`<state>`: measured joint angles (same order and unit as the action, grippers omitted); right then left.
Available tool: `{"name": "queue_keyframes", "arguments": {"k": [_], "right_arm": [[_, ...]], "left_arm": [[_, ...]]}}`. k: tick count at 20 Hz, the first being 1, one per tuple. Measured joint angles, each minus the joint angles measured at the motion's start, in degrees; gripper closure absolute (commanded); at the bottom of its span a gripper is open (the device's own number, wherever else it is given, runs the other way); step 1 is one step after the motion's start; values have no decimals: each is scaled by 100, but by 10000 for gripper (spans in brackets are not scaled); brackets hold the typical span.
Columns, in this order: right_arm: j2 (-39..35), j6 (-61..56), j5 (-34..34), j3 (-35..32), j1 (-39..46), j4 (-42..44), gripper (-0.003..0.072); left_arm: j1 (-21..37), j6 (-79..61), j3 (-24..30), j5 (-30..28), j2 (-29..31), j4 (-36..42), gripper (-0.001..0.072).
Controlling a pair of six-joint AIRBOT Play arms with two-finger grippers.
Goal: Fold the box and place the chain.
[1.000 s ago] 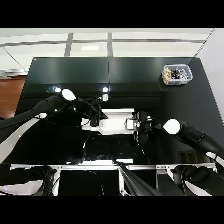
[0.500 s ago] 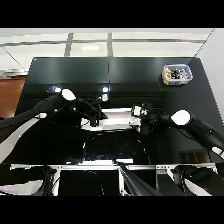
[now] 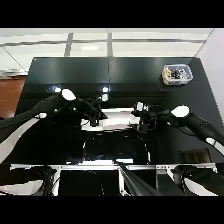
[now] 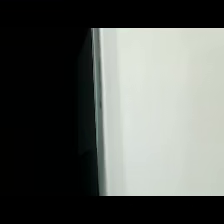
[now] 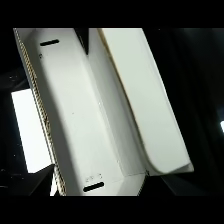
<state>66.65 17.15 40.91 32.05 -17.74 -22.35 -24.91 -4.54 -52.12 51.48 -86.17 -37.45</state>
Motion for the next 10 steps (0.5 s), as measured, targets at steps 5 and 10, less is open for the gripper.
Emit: {"name": "queue_keyframes", "arguments": {"k": [5,10], "right_arm": [[378,409,219,48,22,234,-18],[782,321,343,269,-11,-411,-18]], "left_arm": [[0,-2,0,9,0,-2,683],[-2,-2,0,11,0,24,683]]}}
